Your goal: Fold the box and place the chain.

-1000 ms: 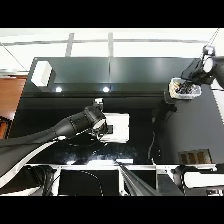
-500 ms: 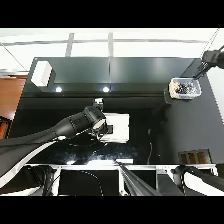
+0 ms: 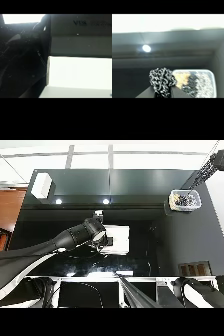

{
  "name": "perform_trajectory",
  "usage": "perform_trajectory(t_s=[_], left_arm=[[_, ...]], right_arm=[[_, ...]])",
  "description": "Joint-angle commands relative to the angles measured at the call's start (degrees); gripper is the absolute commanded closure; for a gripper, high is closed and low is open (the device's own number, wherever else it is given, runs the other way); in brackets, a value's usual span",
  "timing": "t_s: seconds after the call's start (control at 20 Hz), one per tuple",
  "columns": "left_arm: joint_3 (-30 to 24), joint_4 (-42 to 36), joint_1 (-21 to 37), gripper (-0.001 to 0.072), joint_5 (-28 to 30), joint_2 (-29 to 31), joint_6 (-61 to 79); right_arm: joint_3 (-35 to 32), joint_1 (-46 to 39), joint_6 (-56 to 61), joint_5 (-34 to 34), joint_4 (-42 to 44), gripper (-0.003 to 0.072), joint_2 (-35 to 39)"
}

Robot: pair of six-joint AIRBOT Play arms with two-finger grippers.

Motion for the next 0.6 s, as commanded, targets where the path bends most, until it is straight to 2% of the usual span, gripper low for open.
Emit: perform_trajectory(t_s=[0.0, 0.15, 0.35, 0.55], left_arm=[[0.0, 0.0, 0.0, 0.0679, 0.0, 0.0, 0.0], [0.0, 0.0, 0.0, 0.0679, 0.0, 0.0, 0.0], [0.0, 0.0, 0.0, 0.0679, 0.0, 0.0, 0.0], [0.0, 0.0, 0.0, 0.0679, 0.0, 0.0, 0.0]], right_arm=[[0.1, 0.1, -4.4, 2.1, 8.7, 0.0675, 4.5], [0.1, 0.0, -7.9, 8.4, 16.4, 0.0674, 7.3], [-0.4, 1.0, -15.5, 21.0, 24.8, 0.0674, 8.5], [-9.2, 9.2, -16.4, 22.1, 24.8, 0.0675, 10.2]])
